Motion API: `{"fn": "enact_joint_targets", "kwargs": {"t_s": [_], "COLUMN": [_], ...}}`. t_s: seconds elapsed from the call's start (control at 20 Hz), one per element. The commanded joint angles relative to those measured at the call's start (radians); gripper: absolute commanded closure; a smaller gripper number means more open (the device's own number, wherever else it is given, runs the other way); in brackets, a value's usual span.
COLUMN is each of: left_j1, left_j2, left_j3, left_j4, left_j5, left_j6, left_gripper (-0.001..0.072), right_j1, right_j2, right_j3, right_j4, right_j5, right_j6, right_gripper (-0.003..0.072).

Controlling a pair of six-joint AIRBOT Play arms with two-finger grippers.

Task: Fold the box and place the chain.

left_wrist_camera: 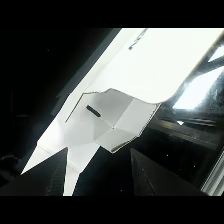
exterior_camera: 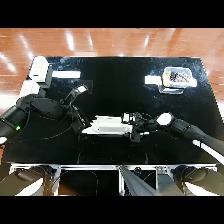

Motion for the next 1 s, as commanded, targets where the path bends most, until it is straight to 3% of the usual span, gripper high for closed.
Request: {"fn": "enact_joint_targets", "kwargs": {"t_s": [0.0,0.4,0.55,0.7,0.95], "left_j1": [0.000,0.000,0.000,0.000,-0.006], "left_j2": [-0.024,-0.051,-0.051,-0.051,-0.025], "left_j3": [0.000,0.001,0.001,0.001,0.000], "left_j4": [-0.007,-0.003,-0.003,-0.003,-0.010], "left_j5": [-0.004,0.047,0.074,0.103,0.122], "left_j6": [-0.008,-0.072,-0.073,-0.072,-0.101], "left_gripper": [0.0195,0.0216,0.0404,0.0687,0.0692], "right_j1": [0.000,0.000,0.000,0.000,0.000], "right_j2": [0.000,0.000,0.000,0.000,0.000], "right_j3": [0.000,0.000,0.000,0.000,0.000], "right_j4": [0.000,0.004,0.004,0.004,0.004], "right_j5": [-0.002,-0.002,-0.002,-0.002,-0.002], "right_j6": [0.000,0.000,0.000,0.000,0.000], "right_gripper": [0.0054,0.0054,0.0054,0.0054,0.0054]}}
